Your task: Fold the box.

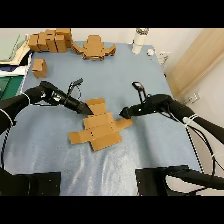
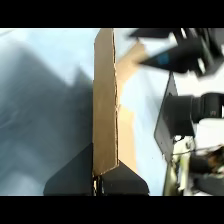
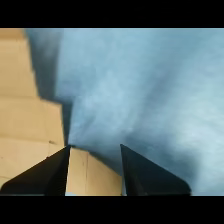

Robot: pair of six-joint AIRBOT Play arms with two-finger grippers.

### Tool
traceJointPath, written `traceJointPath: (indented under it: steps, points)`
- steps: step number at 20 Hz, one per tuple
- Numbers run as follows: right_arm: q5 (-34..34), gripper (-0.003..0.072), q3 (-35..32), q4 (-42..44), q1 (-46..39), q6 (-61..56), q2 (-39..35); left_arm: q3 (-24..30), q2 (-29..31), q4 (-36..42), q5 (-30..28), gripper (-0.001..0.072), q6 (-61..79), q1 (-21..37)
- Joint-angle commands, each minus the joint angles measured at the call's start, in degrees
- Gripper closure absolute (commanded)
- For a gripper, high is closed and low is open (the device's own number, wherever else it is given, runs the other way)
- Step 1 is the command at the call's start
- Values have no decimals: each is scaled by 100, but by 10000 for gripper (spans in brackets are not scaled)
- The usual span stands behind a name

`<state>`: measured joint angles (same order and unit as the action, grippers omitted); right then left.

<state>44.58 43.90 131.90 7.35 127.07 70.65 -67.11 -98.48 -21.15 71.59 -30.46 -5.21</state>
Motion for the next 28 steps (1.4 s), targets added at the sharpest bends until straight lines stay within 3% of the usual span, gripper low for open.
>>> traceJointPath:
  steps: [1,2,3,4,5,8,12,17,23,28]
  points:
    - [372,211,651,-415,-289,-796,-2,-57,319,-59,-144,701,802,-254]
    - [525,241,855,-415,-302,-890,-2,-55,450,-111,-269,701,979,-352]
    - [693,355,1040,-404,-295,-1003,-4,-52,590,-120,-365,702,1250,-466]
    - [866,592,1193,-321,-267,-1054,-4,-31,739,-118,-490,703,1499,-584]
    - [957,684,1279,-214,-243,-1056,-7,11,890,-116,-629,703,1746,-693]
    - [911,684,1292,-55,-199,-1226,-37,437,1397,-116,-1375,703,2551,-1019]
    - [581,684,1292,-50,-162,-1370,-37,1530,2015,13,-2444,703,3591,-1241]
    - [-26,684,1292,-122,258,-1368,-33,2369,2249,459,-2909,702,4680,-1593]
    - [-293,684,1292,-352,527,-1515,-31,2544,2315,815,-3274,702,5099,-1792]
    - [-286,684,1292,-1130,527,-2212,-31,2208,2597,914,-3871,701,5733,-1709]
